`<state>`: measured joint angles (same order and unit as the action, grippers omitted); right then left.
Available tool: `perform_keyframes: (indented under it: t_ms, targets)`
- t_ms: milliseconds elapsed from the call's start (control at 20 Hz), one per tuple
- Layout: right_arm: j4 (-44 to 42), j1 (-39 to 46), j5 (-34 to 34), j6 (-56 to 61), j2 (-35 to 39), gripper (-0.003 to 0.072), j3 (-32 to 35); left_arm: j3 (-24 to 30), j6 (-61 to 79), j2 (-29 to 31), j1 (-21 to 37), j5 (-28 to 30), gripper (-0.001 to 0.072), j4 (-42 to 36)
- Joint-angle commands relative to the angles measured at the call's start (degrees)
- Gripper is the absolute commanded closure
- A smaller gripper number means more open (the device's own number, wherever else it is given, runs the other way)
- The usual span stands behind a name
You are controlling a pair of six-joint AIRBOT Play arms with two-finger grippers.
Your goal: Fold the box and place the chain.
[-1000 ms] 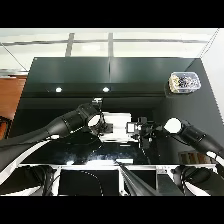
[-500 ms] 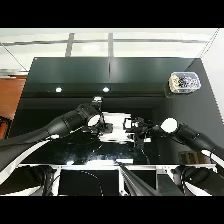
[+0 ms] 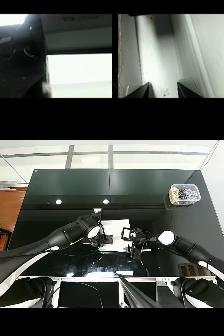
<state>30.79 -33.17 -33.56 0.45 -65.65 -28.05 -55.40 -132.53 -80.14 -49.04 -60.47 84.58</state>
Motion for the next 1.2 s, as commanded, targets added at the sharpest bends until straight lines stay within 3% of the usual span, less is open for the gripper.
perform_keyframes:
  t_ms: [0, 50, 100, 200, 250, 300, 350, 450, 550, 650, 800, 900, 1000, 1150]
  targets:
    - [-0.1, 0.0, 0.6, 0.0, 0.0, 0.0348, 0.0, -0.1, 0.1, 0.0, 0.0, -0.2, 0.0685, 0.0]
    - [-0.1, -0.1, 0.5, 0.0, 0.0, 0.0462, 0.0, -0.1, 0.1, 0.0, 0.0, -0.2, 0.0685, 0.0]
    - [-0.2, -0.1, 0.6, 0.0, 0.0, 0.0302, 0.0, -0.1, 0.1, 0.0, 0.0, -0.2, 0.0685, 0.0]
    - [0.0, 0.0, 0.7, 0.0, 0.0, 0.0309, 0.0, -0.1, 0.1, 0.0, 0.0, -0.2, 0.0685, 0.0]
    - [0.6, 0.0, 0.6, 0.1, 0.0, 0.0373, 0.0, -0.1, 0.1, 0.0, 0.0, -0.2, 0.0685, 0.0]
    - [1.1, 0.0, 0.2, 0.3, 0.0, 0.0597, 0.0, -0.1, 0.1, 0.0, 0.0, -0.2, 0.0685, 0.0]
    - [1.5, 0.2, -0.2, 2.3, 0.2, 0.0676, 0.0, -0.1, 0.1, 0.0, 0.0, -0.2, 0.0684, 0.0]
    - [5.0, 2.1, -1.6, 13.3, 2.1, 0.0676, -0.1, -0.1, 0.1, 0.0, 0.0, -0.2, 0.0685, 0.0]
    - [13.9, 6.4, -8.5, 29.5, 6.4, 0.0676, -1.2, -0.1, 0.1, 0.0, 0.0, -0.2, 0.0685, 0.0]
    - [23.5, 13.1, -17.8, 45.6, 11.2, 0.0676, -2.8, -0.1, 0.1, 0.0, 0.0, -0.2, 0.0685, 0.0]
    - [37.8, 26.3, -23.5, 71.8, 14.6, 0.0675, -2.5, 0.0, 0.1, 0.0, 0.0, -0.2, 0.0685, 0.0]
    - [36.3, 34.3, -22.3, 81.3, 14.6, 0.0676, -0.7, 0.0, 0.1, 0.0, 0.0, -0.2, 0.0684, 0.0]
    - [28.5, 39.4, -22.3, 82.1, 13.8, 0.0676, 2.0, 0.0, 0.1, 0.0, 0.0, -0.2, 0.0685, 0.0]
    - [19.0, 39.1, -24.7, 79.7, 9.7, 0.0676, 5.0, 0.0, 0.1, 0.0, 0.0, -0.2, 0.0685, 0.0]
